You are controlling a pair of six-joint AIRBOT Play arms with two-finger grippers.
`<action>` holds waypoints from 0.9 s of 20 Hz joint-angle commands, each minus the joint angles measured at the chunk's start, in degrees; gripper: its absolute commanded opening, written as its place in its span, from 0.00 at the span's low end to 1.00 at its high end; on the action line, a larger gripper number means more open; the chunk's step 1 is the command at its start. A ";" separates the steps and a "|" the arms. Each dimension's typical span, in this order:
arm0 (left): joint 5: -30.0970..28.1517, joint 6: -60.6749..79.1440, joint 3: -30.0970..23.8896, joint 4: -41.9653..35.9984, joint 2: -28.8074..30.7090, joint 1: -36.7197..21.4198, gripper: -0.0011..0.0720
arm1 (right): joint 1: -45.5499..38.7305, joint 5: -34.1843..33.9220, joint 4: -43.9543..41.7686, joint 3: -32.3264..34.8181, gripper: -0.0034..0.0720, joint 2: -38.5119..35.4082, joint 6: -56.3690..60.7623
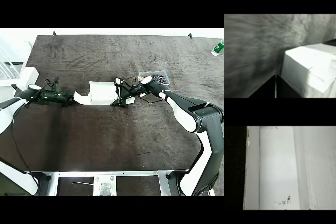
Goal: Fold the box and place the chain.
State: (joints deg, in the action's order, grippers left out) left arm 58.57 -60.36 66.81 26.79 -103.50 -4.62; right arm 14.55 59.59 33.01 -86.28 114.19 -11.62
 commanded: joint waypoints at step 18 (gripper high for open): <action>6.78 -1.51 6.38 -4.15 -0.26 3.87 0.40 | 0.02 0.00 -0.02 -0.02 0.83 0.02 0.00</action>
State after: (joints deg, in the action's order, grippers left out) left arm 64.51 -60.20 73.14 20.40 -103.81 -1.83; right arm 14.55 59.59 33.04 -86.28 114.19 -11.64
